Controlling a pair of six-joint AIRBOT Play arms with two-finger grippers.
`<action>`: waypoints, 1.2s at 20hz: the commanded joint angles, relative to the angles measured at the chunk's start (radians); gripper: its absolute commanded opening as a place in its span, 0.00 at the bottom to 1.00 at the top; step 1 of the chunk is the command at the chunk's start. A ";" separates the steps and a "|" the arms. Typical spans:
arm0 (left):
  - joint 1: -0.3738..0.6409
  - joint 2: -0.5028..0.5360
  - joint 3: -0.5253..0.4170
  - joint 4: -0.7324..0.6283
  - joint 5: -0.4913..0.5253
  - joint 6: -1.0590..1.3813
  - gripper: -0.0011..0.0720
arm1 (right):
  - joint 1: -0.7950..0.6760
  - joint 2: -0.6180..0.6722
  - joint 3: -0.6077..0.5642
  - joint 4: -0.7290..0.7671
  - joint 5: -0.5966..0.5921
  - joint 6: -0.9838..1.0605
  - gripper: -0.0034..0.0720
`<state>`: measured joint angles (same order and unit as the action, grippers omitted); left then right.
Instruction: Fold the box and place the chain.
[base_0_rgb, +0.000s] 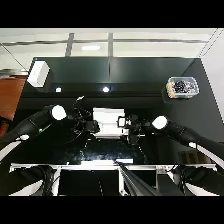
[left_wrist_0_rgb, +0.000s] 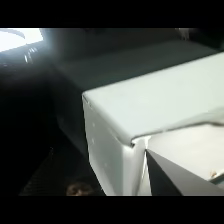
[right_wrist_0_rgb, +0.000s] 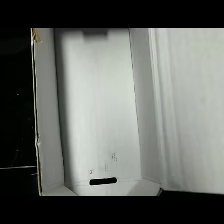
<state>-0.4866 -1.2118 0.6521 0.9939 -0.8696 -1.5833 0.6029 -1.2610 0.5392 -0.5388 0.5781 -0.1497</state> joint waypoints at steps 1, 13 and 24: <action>-0.035 -0.012 0.022 0.060 0.044 -0.061 0.94 | 0.000 0.000 0.000 -0.001 0.000 0.000 0.75; -0.249 -0.058 0.147 0.505 -0.011 -0.608 0.49 | 0.000 0.000 0.000 -0.001 0.000 0.000 0.75; -0.249 -0.119 0.198 0.509 -0.104 -0.625 0.38 | 0.000 0.000 0.000 -0.001 0.000 0.000 0.75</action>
